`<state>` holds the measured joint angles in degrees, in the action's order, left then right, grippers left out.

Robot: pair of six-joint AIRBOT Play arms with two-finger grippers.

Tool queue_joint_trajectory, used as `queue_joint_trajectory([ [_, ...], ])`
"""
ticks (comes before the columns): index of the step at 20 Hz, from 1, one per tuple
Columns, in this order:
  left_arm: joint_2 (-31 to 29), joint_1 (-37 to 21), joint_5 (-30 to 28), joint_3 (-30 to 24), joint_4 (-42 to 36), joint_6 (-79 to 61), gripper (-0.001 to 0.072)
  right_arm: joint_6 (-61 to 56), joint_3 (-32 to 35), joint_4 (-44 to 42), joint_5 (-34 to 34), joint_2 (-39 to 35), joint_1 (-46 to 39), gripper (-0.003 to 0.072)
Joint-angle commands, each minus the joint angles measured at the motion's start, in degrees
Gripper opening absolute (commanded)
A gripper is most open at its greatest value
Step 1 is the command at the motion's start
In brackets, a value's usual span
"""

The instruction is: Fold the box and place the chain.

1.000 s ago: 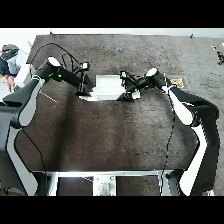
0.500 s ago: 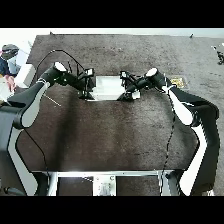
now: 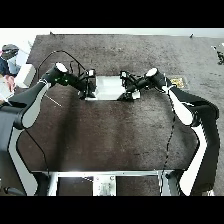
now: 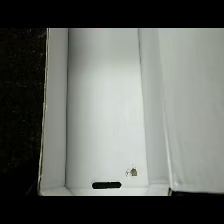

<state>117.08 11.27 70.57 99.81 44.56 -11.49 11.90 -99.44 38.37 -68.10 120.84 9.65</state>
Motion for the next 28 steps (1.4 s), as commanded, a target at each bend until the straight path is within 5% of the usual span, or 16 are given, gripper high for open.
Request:
queue_joint_trajectory([
  [1,-0.04,0.04,-1.03,0.00,0.07,0.04,0.0357,0.07,0.00,-0.02,-0.04,0.02,0.02,0.0162],
  [6,-0.04,0.04,-1.16,0.00,0.04,-0.09,0.0345,0.07,0.00,-0.02,-0.04,0.02,0.02,0.0162],
  [8,-0.04,0.04,-1.11,0.00,0.04,-0.20,0.0226,0.04,0.00,-0.02,-0.02,0.02,0.02,0.0162],
  [28,-0.04,0.07,-1.09,0.00,-0.52,-6.97,0.0242,0.04,0.00,-0.02,-0.04,0.02,0.02,0.0162],
])
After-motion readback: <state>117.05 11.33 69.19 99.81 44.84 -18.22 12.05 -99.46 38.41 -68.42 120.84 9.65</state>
